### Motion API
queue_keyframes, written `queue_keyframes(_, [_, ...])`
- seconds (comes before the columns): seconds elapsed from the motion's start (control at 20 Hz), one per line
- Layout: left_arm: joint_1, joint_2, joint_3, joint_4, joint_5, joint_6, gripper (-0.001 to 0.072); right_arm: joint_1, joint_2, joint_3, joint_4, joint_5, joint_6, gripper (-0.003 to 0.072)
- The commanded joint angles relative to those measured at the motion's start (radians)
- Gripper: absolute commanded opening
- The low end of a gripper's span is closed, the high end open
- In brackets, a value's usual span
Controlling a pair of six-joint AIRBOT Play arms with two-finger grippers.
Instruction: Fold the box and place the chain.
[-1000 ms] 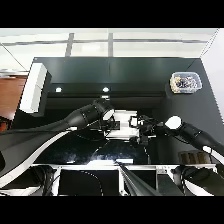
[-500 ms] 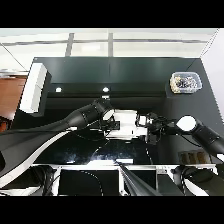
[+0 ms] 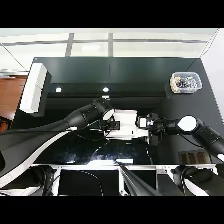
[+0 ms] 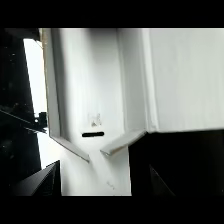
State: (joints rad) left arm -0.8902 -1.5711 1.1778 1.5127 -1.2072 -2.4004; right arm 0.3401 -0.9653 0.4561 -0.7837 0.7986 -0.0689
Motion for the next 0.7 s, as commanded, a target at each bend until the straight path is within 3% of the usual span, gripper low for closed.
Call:
queue_keyframes(0.0, [0.001, 0.001, 0.001, -0.003, 0.002, -0.001, 0.0027, 0.046, -0.047, 0.0, 0.01, -0.049, -0.069, 0.0672])
queue_keyframes(0.1, [0.001, 0.0, 0.0, -0.003, 0.002, -0.001, 0.0027, 0.051, -0.073, 0.0, 0.056, -0.084, -0.122, 0.0646])
queue_keyframes(0.15, [0.001, 0.001, 0.0, -0.003, 0.002, -0.001, 0.0027, 0.051, -0.077, 0.0, 0.079, -0.09, -0.137, 0.0467])
queue_keyframes(0.2, [0.001, 0.0, 0.001, -0.003, 0.002, -0.001, 0.0027, 0.051, -0.081, 0.0, 0.096, -0.094, -0.138, 0.0425])
queue_keyframes(0.3, [0.001, 0.001, 0.001, -0.003, 0.002, -0.001, 0.0028, 0.053, -0.082, 0.0, 0.103, -0.084, -0.135, 0.019])
queue_keyframes(0.65, [0.001, 0.001, 0.001, -0.004, 0.002, -0.001, 0.0028, 0.055, -0.104, 0.0, 0.295, -0.085, -0.064, 0.019])
